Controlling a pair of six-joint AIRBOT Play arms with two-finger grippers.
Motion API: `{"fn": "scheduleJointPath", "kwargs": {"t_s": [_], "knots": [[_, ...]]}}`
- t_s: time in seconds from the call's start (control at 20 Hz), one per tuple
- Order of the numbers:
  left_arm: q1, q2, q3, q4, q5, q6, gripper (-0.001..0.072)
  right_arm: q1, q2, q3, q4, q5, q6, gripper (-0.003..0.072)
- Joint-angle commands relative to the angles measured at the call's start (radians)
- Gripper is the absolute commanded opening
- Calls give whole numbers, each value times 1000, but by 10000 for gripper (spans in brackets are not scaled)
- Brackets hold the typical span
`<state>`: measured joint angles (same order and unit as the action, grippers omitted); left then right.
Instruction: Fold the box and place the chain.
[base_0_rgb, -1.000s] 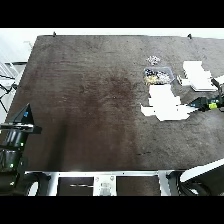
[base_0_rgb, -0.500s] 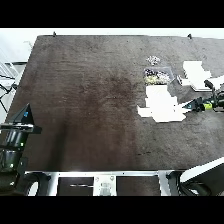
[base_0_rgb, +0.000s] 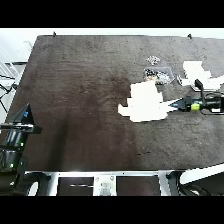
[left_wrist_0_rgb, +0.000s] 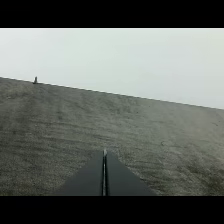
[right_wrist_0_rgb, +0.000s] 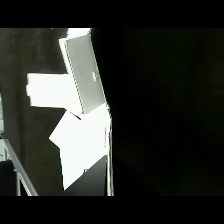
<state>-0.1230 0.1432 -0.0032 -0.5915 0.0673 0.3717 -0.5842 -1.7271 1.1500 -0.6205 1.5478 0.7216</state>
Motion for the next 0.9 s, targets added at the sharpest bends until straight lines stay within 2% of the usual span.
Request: {"fn": "scheduleJointPath", "kwargs": {"t_s": [0.0,0.1,0.25,0.35,0.45,0.65,0.85], "knots": [[0,1,0,0,0,0,19,113,126,-184,112,-134,-19,8],[0,1,0,0,0,0,19,192,173,-233,171,-217,-19,8],[0,1,0,0,0,0,19,327,203,-242,274,-360,-20,8],[0,1,0,0,0,0,19,410,198,-242,259,-499,-26,8],[0,1,1,0,0,0,19,470,197,-242,267,-586,-42,8],[0,1,1,0,-5,0,19,541,195,-241,272,-688,-83,8],[0,1,1,0,-8,0,20,545,195,-233,280,-705,-94,8]]}}
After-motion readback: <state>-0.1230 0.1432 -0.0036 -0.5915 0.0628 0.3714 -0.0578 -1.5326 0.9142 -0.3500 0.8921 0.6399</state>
